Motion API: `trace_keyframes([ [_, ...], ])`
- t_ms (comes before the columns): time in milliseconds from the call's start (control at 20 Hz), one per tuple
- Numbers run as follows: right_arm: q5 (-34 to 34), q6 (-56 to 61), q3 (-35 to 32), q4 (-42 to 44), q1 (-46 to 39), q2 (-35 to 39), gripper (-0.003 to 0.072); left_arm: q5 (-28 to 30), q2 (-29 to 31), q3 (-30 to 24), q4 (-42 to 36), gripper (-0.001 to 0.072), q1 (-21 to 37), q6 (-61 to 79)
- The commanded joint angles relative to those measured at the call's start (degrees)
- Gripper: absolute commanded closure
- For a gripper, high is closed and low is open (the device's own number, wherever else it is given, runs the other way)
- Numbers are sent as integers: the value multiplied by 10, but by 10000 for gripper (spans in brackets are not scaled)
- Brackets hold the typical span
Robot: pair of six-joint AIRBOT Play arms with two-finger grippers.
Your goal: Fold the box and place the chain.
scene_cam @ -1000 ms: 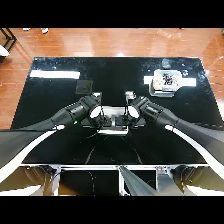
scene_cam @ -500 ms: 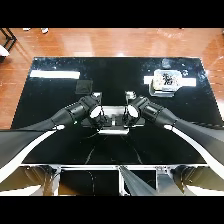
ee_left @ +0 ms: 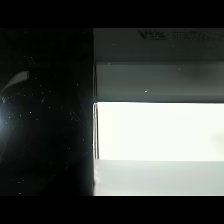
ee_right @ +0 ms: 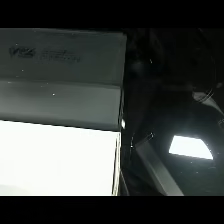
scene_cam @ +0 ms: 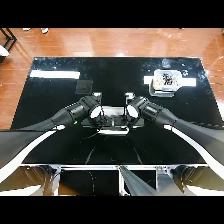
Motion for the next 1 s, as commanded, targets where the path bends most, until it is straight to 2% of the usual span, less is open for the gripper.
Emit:
trace_keyframes([
  [0,7,-1,0,-1,0,0,583,0,0,0,0,692,0,-1],
  [100,6,-1,0,0,0,0,666,0,0,0,0,692,0,-1],
  [300,5,-1,0,0,0,0,654,0,0,0,0,693,0,-1],
  [400,16,-5,0,1,-4,5,281,0,0,0,0,692,0,-1],
  [450,25,-22,0,1,-8,12,251,0,0,0,0,692,0,-1],
  [600,61,-94,0,2,-24,62,246,-1,0,0,0,692,0,-1],
  [850,105,-183,0,-11,-76,223,247,0,0,0,0,692,0,-1],
  [950,109,-186,0,-49,-117,269,247,0,0,0,0,693,0,-1],
])
